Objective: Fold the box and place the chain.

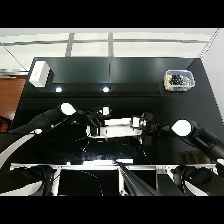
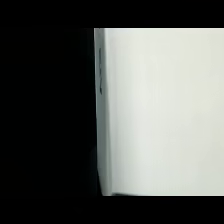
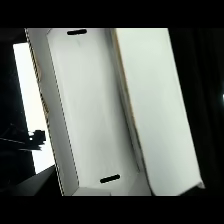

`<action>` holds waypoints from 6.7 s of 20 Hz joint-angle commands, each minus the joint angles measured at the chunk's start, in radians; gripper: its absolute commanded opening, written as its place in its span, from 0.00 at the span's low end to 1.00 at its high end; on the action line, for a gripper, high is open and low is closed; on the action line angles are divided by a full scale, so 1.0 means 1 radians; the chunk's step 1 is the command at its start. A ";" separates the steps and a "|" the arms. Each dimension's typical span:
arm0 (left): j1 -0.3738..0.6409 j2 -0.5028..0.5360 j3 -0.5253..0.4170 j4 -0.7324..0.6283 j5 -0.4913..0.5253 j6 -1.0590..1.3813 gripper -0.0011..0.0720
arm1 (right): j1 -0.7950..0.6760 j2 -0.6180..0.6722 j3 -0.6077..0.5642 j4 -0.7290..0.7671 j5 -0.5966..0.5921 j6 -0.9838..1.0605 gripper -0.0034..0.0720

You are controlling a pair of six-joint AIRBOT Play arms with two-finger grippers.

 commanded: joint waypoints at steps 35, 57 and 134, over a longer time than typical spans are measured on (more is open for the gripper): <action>0.000 0.000 0.000 0.000 -0.005 0.000 0.05 | -0.104 -0.282 -0.006 0.241 0.045 -0.395 0.89; 0.025 0.216 0.000 0.325 -0.124 -0.333 0.52 | -0.103 -0.281 -0.006 0.240 0.044 -0.395 0.69; -0.102 0.123 -0.113 0.007 0.031 -0.243 0.45 | -0.104 -0.282 -0.006 0.238 0.047 -0.396 0.28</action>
